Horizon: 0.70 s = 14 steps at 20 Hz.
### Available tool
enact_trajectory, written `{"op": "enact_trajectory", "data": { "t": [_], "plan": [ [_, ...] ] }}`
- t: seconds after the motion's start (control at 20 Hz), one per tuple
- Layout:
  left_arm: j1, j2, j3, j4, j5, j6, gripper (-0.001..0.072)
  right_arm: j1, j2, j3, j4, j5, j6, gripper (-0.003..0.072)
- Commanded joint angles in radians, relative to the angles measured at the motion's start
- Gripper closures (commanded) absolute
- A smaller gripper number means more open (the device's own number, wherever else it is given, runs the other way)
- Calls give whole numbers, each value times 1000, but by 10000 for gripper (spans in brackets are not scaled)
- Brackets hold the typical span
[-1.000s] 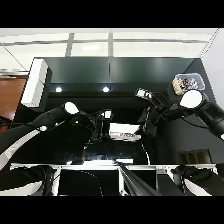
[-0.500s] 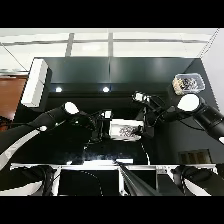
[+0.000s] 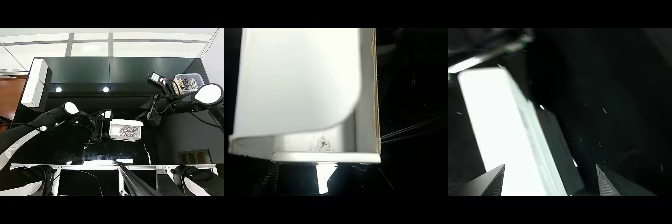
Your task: Fold the box and place the chain.
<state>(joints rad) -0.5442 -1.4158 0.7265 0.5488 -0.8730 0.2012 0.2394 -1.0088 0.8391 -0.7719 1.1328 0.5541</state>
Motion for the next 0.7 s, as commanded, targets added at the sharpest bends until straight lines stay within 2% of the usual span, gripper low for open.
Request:
{"op": "enact_trajectory", "data": {
  "t": [0.0, 0.15, 0.5, 0.55, 0.6, 0.65],
  "plan": [
    [0, 0, 0, 0, 0, 0, 367, -16, -5, -88, 6, -25, -22, 17],
    [0, 0, 0, 0, 0, 0, 367, 4, -5, -164, 23, -41, -41, 17],
    [0, 0, 0, 0, 0, 0, 367, 83, -8, -173, 27, -50, -140, 18],
    [0, 0, 0, 0, 0, 0, 367, 92, -11, -173, 27, -58, -151, 126],
    [0, 0, 0, 0, 0, 0, 367, 102, -12, -173, 27, -68, -157, 190],
    [0, 0, 0, 0, 0, 0, 367, 112, -12, -175, 27, -78, -171, 190]
  ]
}}
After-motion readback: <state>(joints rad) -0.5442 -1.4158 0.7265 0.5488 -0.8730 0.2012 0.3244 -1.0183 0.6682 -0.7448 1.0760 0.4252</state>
